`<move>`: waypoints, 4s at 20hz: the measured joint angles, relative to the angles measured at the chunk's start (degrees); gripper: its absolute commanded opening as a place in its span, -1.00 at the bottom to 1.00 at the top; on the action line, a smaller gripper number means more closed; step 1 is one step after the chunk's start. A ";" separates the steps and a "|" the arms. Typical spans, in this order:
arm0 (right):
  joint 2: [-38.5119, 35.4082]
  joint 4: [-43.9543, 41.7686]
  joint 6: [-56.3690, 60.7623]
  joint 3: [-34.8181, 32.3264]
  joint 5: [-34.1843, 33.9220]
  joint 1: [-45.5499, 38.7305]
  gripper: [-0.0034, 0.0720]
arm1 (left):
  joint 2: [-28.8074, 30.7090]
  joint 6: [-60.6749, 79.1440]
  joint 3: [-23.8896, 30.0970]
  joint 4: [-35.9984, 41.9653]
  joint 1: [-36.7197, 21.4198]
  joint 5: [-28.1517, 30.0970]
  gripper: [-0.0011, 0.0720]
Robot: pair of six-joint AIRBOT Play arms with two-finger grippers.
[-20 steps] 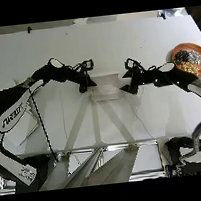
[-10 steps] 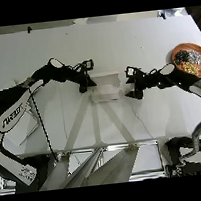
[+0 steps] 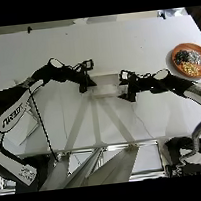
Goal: Fold the box and place the chain.
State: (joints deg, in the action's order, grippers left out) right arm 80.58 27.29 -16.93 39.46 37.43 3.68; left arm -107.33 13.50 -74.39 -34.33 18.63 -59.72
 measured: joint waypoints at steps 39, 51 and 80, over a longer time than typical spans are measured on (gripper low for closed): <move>0.00 14.14 21.09 6.03 5.64 -2.01 0.92 | 0.00 0.02 0.00 -0.02 0.00 -0.09 -0.94; 0.00 10.80 15.63 6.03 2.34 -2.01 0.92 | 0.00 0.07 0.00 -0.04 0.00 -0.11 -0.95; 0.09 4.79 13.16 2.01 -4.48 0.66 0.92 | 0.00 -0.02 -0.02 0.00 0.00 -0.09 -0.95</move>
State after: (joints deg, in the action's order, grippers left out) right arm 80.66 32.08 -3.77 41.47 32.95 4.34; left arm -107.33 13.47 -74.41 -34.33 18.63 -59.81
